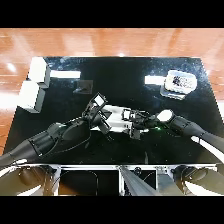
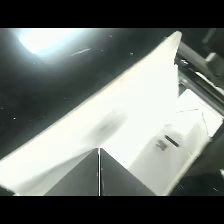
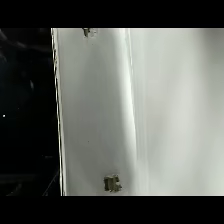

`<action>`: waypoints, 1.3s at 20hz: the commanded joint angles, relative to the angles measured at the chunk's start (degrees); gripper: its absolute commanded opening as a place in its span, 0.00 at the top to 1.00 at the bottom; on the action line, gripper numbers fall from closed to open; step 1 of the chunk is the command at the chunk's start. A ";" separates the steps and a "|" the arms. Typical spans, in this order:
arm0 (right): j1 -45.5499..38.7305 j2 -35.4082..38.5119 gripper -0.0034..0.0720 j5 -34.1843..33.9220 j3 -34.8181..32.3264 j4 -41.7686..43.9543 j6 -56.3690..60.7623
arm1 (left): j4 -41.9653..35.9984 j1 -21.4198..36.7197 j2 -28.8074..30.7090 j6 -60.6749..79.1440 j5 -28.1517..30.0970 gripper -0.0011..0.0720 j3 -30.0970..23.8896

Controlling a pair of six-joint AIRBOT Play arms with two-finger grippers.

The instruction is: Fold the box and place the chain.

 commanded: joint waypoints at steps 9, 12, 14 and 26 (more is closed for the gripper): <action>0.02 -0.04 0.28 0.17 0.04 -0.11 -0.11 | 0.13 -0.04 -6.62 -4.44 -5.86 0.96 0.15; 0.02 -0.04 0.28 0.17 0.04 -0.11 -0.11 | 0.15 -0.04 -7.50 -4.96 -5.11 0.96 0.15; 0.02 -0.04 0.28 0.17 0.04 -0.11 -0.11 | 0.17 -0.04 -7.21 -4.94 -5.07 0.96 0.39; 0.02 -0.04 0.28 0.17 0.04 -0.11 -0.11 | 0.17 0.22 -6.34 -4.98 1.73 0.96 1.81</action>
